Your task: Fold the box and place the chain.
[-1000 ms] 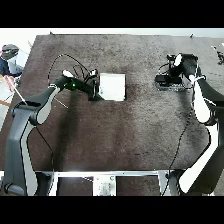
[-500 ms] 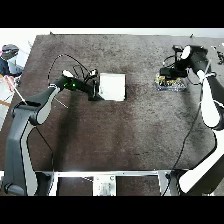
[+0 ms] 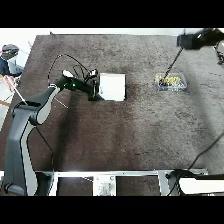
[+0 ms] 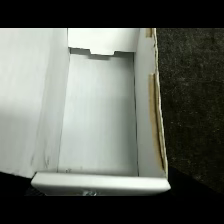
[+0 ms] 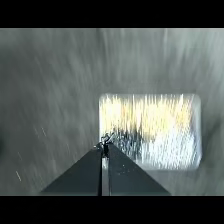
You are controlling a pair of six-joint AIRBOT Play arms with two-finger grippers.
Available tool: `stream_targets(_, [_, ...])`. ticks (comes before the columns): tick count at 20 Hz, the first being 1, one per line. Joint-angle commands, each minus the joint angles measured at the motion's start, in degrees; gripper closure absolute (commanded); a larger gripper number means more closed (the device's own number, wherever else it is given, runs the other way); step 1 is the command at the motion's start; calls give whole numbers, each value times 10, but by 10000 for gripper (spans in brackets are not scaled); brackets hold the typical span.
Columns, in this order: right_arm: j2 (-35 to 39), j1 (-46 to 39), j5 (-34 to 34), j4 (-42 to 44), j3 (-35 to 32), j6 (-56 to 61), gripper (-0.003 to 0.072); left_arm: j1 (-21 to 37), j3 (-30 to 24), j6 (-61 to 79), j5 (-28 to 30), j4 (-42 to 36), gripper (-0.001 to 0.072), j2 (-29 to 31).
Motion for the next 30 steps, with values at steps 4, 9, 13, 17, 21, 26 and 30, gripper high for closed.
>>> stream_targets(4, [129,66,-249,-29,0,-55,676,0,0,0,0,0,172,0])
stream_targets(9, [141,112,-359,-28,0,-78,677,0,0,0,0,0,172,0])
stream_targets(13, [141,157,-367,-15,0,-78,677,0,0,0,0,0,172,0])
stream_targets(17, [131,192,-377,-15,0,-78,677,0,0,0,0,0,171,0])
stream_targets(21, [96,214,-312,34,-1,-78,677,0,0,0,0,0,172,0])
stream_targets(26, [26,254,-211,94,-1,-80,677,0,0,0,0,0,171,0])
stream_targets(30, [-27,294,-160,118,-5,-80,677,0,0,0,0,0,172,0])
